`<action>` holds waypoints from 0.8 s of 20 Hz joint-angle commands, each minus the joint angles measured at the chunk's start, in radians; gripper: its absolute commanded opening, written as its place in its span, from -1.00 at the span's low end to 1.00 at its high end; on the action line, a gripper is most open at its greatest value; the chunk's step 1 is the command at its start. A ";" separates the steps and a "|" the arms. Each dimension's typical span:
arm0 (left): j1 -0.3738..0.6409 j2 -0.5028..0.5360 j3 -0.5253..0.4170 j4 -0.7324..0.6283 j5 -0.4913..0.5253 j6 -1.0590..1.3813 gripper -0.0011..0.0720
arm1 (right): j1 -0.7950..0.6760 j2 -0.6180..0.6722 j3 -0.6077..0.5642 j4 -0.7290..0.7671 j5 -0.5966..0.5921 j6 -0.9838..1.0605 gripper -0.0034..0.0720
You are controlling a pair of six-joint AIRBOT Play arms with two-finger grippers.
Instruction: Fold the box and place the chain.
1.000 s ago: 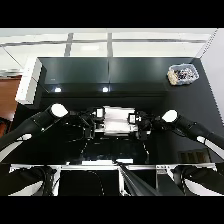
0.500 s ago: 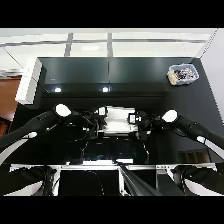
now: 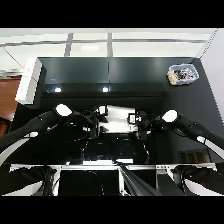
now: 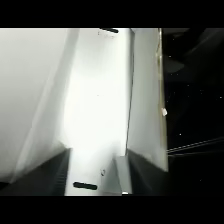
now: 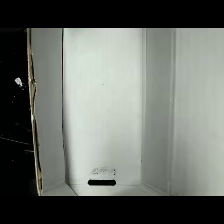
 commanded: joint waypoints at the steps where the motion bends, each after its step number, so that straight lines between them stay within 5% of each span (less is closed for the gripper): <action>1: 0.002 0.007 0.005 0.058 -0.006 -0.031 -0.28 | 0.000 -0.001 0.000 0.001 0.000 0.002 -0.26; 2: 0.004 0.022 0.017 0.136 -0.014 -0.086 -0.88 | 0.000 -0.001 0.000 0.001 0.000 0.002 -0.26; 9: 0.207 0.246 0.083 0.677 -0.116 -0.922 -0.90 | 0.000 -0.001 0.000 0.001 0.000 0.002 -0.26; 13: 0.438 0.245 0.048 0.500 -0.150 -1.382 -0.90 | 0.000 -0.001 0.000 0.001 0.000 0.002 -0.26; 16: 0.558 0.125 -0.011 0.311 -0.304 -1.381 -0.90 | 0.000 -0.001 0.000 0.001 0.000 0.002 -0.26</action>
